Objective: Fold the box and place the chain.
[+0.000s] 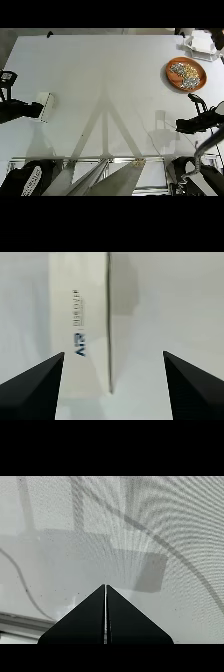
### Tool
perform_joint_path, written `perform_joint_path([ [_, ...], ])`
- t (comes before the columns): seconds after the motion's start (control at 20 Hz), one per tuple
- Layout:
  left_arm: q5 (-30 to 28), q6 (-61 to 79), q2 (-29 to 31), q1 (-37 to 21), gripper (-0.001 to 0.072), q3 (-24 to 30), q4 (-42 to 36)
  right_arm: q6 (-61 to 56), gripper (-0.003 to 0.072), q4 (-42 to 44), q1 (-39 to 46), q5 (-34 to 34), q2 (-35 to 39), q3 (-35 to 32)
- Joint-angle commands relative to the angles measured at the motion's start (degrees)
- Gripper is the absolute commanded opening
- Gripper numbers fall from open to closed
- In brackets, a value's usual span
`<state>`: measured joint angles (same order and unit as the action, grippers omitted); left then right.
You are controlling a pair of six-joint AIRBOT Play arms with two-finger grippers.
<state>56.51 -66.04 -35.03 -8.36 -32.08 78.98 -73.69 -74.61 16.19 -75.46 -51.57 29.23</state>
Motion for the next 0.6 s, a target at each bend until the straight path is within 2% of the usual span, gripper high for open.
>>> perform_joint_path([
  [0.0, 6.9, -0.2, 2.6, 4.7, 0.0691, 0.0, -3.6, 0.0, 0.0012, 0.0, 0.0, 0.0, 0.0, 0.0],
  [0.25, 12.5, 0.0, 1.8, 7.1, 0.0691, 0.0, -8.2, 0.0, 0.0012, 0.0, 0.0, -0.1, 0.0, 0.0],
  [0.55, 11.0, 0.0, -0.4, 7.1, 0.0691, 0.0, -8.2, 0.0, 0.0012, 0.0, 0.0, -0.1, 0.0, 0.0],
])
